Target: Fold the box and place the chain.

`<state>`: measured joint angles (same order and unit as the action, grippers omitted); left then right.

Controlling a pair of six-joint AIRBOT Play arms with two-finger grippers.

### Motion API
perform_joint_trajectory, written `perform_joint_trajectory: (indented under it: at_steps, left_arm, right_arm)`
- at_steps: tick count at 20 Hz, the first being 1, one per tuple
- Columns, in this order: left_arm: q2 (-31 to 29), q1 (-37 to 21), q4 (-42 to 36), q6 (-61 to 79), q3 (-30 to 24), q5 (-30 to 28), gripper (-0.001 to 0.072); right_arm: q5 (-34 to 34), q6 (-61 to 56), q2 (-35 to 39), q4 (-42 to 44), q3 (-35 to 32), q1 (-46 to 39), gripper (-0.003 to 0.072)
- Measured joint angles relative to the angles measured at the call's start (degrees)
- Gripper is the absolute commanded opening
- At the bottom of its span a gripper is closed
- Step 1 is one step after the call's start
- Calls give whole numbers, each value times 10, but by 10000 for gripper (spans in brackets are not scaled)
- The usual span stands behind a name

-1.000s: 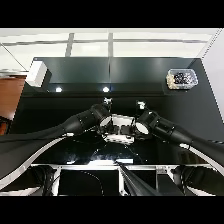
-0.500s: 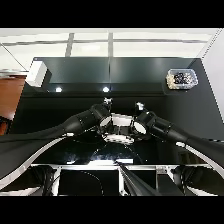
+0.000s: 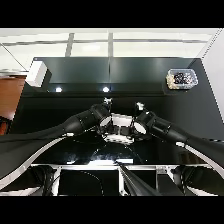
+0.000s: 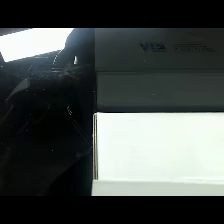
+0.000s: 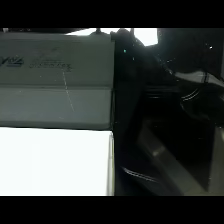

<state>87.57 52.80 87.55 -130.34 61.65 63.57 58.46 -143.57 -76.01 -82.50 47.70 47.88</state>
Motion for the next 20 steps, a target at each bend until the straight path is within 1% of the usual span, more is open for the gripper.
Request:
perform_joint_trajectory:
  at_steps: [4, 5, 13, 14, 17, 18, 19, 20]
  left_arm:
    - [0, 0, 0, -1, 0, 0, 33]
    - [0, 0, 0, -1, 0, 0, 33]
    - [0, 0, 0, 0, 0, 0, 33]
    - [0, 0, 0, 0, 0, 0, 33]
    - [0, 0, 0, 0, 0, 0, 33]
    - [0, 0, 0, 0, 0, 0, 33]
    - [0, 0, 0, 0, 0, 1, 33]
    - [0, 0, 0, 0, 0, 1, 33]
  right_arm:
    - [-5, 0, 2, 2, 0, 0, 291]
    - [-16, 1, 5, 6, 1, 0, 291]
    - [14, 6, 16, -8, 1, 0, 287]
    - [16, 6, 16, -11, 1, 0, 229]
    - [13, 4, 11, -11, 1, 0, 229]
    - [11, 4, 8, -9, 1, 0, 181]
    - [8, 3, 6, -4, 1, 0, 96]
    - [2, 3, 5, -1, 1, 0, 52]
